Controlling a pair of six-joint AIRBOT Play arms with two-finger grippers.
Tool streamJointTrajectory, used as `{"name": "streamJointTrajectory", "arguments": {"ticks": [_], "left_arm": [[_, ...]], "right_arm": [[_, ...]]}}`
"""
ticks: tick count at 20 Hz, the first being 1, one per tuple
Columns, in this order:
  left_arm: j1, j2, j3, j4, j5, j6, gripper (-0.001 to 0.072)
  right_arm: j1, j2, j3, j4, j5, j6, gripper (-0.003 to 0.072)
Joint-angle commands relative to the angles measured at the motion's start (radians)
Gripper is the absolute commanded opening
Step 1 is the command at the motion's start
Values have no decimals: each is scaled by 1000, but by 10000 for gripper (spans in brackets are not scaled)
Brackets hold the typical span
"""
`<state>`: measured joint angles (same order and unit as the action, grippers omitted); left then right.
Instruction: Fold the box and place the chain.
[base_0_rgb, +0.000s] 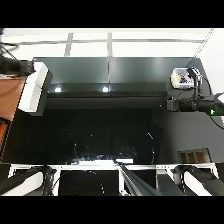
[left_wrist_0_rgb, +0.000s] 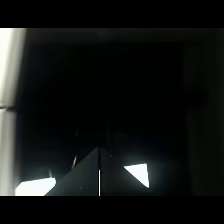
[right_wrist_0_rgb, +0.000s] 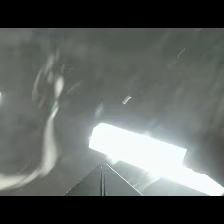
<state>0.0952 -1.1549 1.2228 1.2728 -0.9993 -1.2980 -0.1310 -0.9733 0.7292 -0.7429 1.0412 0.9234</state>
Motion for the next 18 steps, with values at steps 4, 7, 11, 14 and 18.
{"name": "streamJointTrajectory", "arguments": {"ticks": [4, 7, 11, 14, 18], "left_arm": [[-312, 439, -712, -18, 777, 15, 30], [-311, 467, -785, -26, 778, 11, 31], [-311, 443, -795, -26, 782, 11, 31], [-311, 437, -795, -26, 782, 11, 31], [-311, 437, -795, -26, 782, 11, 31]], "right_arm": [[93, 0, -82, -90, -477, -157, 15], [87, 0, -82, -88, -464, -154, 17], [87, 0, -82, -88, -465, -154, 16], [87, 0, -82, -88, -465, -154, 17], [87, 0, -82, -88, -465, -154, 17]]}}
